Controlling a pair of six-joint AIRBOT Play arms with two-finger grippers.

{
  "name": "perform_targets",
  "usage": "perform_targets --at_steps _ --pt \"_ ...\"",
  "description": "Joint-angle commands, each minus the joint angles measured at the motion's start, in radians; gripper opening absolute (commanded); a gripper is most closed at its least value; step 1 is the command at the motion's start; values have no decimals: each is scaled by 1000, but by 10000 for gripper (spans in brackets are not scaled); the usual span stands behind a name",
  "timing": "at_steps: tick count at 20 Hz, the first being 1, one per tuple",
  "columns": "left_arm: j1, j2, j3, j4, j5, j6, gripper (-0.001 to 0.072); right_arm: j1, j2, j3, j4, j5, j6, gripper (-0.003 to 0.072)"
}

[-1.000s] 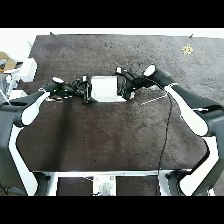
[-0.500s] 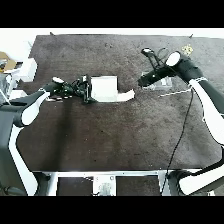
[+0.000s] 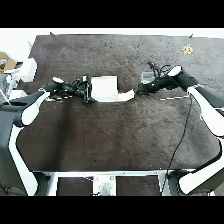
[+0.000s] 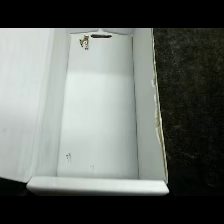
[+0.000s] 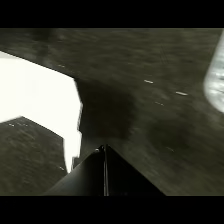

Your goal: Fold the box and place the chain.

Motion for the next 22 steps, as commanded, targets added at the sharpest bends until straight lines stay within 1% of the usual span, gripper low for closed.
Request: perform_targets --at_steps 1,5,6,7,8,11,13,18,20,21,22 --pt "0 1 0 0 0 0 344 16 -66 -11 122 -12 -35 0" --pt "0 1 0 0 0 0 345 57 -94 -11 306 27 -127 1" --pt "0 1 0 0 0 0 344 66 -94 -11 341 38 -140 18" --pt "0 1 0 0 0 0 344 67 -94 -11 358 39 -140 189" --pt "0 1 0 0 0 0 344 66 -94 -11 365 34 -140 329" --pt "0 1 0 0 0 0 344 66 -94 -11 373 35 -140 333" --pt "0 1 0 0 0 0 344 66 -92 -10 406 40 -140 333" --pt "0 1 0 0 0 0 344 67 -91 39 414 92 -135 335" --pt "0 1 0 0 0 0 344 67 -91 51 414 95 -128 336" --pt "0 1 0 0 0 0 344 71 -91 52 414 94 -127 373" --pt "0 1 0 0 0 0 344 79 -91 52 407 95 -115 493"
